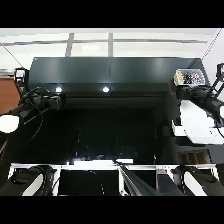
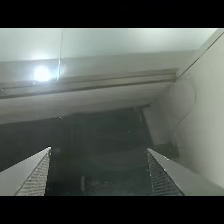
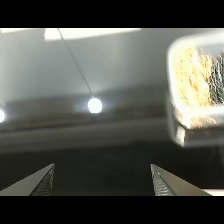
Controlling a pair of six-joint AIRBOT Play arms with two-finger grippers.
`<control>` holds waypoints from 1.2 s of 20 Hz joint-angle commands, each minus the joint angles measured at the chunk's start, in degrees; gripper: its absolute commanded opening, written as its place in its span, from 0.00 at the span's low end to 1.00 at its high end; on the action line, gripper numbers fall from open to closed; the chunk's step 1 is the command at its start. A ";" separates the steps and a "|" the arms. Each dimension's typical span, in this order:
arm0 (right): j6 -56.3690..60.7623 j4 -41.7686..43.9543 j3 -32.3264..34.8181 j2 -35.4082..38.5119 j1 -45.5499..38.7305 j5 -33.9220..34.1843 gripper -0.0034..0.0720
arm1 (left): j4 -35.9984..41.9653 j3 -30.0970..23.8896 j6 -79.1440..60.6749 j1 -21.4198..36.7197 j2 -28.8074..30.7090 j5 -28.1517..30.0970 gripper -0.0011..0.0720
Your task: Fold the box and place the chain.
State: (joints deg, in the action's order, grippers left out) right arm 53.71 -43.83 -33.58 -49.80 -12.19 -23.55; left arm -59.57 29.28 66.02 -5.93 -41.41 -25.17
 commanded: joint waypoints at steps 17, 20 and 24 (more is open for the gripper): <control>4.85 -26.80 -35.45 -35.32 -51.60 -49.29 1.00 | -1.03 0.83 0.39 -0.24 -7.10 -6.10 0.99; -1.88 -28.04 -35.45 -36.89 -48.33 -49.70 1.00 | -1.01 0.85 0.42 -0.24 -7.10 -5.95 0.98; -3.32 -33.31 -35.47 -38.34 -45.70 -51.47 1.00 | 0.90 0.85 0.44 -0.24 -7.08 -6.16 0.98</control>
